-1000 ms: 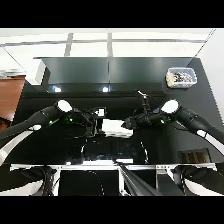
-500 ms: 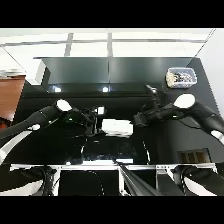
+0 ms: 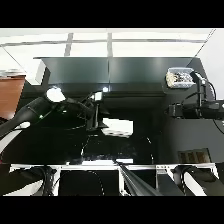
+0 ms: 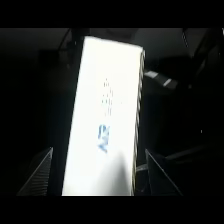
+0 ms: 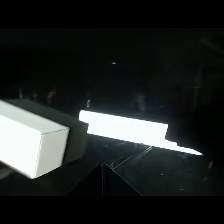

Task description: Fold the box and place the chain.

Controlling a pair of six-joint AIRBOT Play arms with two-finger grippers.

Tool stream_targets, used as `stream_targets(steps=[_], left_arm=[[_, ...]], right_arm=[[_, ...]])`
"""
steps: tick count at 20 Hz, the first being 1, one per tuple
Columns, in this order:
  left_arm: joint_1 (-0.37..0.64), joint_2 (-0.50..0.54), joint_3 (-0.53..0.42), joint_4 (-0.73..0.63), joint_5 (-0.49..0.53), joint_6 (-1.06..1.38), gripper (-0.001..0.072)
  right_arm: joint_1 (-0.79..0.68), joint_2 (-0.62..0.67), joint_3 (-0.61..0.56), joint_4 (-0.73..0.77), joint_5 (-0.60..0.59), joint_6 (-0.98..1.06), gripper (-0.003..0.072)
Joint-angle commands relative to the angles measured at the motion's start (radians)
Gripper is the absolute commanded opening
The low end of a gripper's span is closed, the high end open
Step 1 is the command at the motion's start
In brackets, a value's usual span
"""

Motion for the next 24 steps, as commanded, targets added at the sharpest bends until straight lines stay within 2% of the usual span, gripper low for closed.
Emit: stream_targets(steps=[1, 4, 7, 10, 13, 21, 24], left_arm=[[-0.068, -0.079, 0.105, -0.008, 0.039, -0.056, 0.0707], [-0.102, -0.200, 0.192, -0.008, 0.029, -0.125, 0.0707], [-0.109, -0.270, 0.224, -0.006, -0.046, -0.213, 0.0707], [-0.115, -0.280, 0.227, 0.014, -0.096, -0.236, 0.0707], [-0.140, -0.280, 0.241, 0.107, -0.121, -0.238, 0.0707], [-0.182, -0.280, 0.290, 0.199, -0.123, -0.268, 0.0707], [-0.214, -0.280, 0.335, 0.350, -0.113, -0.462, 0.0704]], right_arm=[[-0.031, 0.016, 0.001, -0.031, -0.041, 0.015, 0.0017], [-0.031, 0.016, 0.001, -0.031, -0.040, 0.015, 0.0017], [-0.031, 0.016, 0.001, -0.032, -0.035, 0.015, 0.0017], [-0.031, 0.016, 0.001, -0.031, -0.035, 0.015, 0.0017], [-0.031, 0.016, 0.001, -0.031, -0.036, 0.014, 0.0017], [-0.029, 0.016, 0.001, -0.031, -0.016, 0.014, 0.0017], [-0.029, 0.016, 0.001, -0.031, -0.009, 0.014, 0.0017]])
